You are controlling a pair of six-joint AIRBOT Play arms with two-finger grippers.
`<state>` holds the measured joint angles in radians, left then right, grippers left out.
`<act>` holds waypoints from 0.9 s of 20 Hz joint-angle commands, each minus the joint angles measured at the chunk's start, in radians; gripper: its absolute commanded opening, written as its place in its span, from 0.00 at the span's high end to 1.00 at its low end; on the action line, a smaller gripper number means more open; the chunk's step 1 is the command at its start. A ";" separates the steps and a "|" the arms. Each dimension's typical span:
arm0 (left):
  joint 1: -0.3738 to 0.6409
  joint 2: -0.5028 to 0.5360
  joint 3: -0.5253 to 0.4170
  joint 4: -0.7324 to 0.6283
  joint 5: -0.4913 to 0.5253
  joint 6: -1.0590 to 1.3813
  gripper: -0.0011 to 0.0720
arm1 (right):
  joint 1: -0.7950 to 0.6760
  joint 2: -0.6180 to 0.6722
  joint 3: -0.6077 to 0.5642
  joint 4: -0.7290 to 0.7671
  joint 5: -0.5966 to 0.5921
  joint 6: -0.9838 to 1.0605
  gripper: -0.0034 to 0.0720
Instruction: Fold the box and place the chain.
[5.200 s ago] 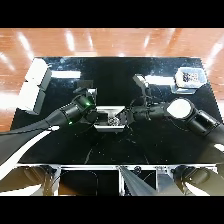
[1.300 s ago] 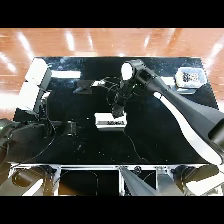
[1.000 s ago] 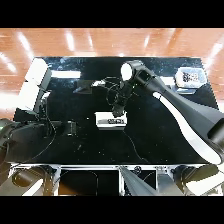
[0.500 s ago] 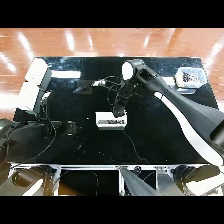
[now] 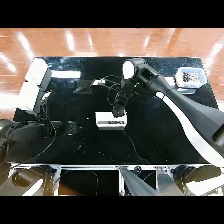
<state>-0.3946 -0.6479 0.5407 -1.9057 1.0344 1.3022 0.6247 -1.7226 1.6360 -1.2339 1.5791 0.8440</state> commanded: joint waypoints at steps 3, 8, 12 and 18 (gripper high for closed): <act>0.001 0.000 0.001 -0.008 0.000 0.000 0.23 | 0.000 0.001 0.001 0.010 0.010 -0.007 0.61; 0.001 0.000 0.001 -0.017 0.000 0.000 0.23 | 0.001 -0.003 0.000 0.010 0.004 -0.006 0.60; 0.001 0.000 0.001 -0.018 0.000 0.000 0.23 | 0.001 -0.003 -0.001 0.009 0.002 -0.006 0.61; 0.001 0.000 0.001 -0.018 0.000 0.000 0.23 | 0.010 -0.003 -0.023 -0.002 -0.019 0.001 0.61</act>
